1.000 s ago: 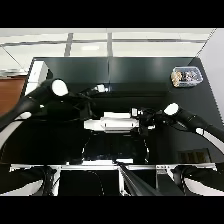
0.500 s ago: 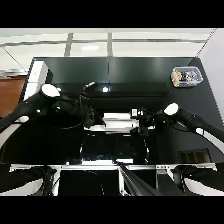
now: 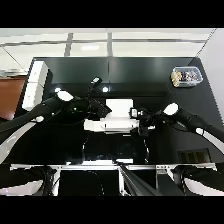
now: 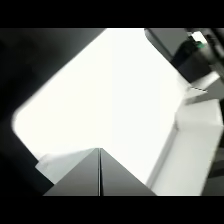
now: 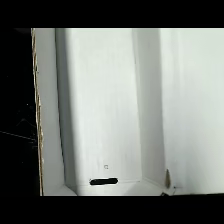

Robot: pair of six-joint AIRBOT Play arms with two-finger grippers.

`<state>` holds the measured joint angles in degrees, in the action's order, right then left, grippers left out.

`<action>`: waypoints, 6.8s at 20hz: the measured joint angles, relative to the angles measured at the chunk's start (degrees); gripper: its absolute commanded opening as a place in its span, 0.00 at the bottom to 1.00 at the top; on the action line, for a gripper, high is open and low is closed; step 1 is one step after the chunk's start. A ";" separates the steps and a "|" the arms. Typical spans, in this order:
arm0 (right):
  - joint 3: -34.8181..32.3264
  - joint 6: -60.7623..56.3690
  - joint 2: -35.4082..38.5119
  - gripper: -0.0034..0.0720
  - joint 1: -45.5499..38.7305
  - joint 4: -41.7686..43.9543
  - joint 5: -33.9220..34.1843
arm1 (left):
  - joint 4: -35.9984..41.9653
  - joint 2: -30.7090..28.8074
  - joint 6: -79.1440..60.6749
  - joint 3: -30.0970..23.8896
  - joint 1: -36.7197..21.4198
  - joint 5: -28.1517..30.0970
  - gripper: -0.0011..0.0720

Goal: Fold the box and place the chain.

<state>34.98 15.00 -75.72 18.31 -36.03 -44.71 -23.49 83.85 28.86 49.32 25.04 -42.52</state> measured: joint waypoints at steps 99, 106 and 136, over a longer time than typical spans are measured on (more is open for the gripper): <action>0.00 -0.24 -0.04 0.62 0.13 -0.24 0.42 | -6.01 -2.08 34.53 -14.58 -18.75 -17.42 0.05; 0.00 -0.24 -0.04 0.62 0.13 -0.26 0.39 | -2.54 -0.20 28.06 -9.57 -16.39 -21.44 1.00; 0.00 -0.24 -0.04 0.62 0.13 -0.24 0.39 | -35.08 0.04 69.46 7.15 8.66 -14.84 0.70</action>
<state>34.98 14.76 -75.77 18.44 -36.27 -44.31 -58.57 83.90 98.32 56.47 33.69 -57.36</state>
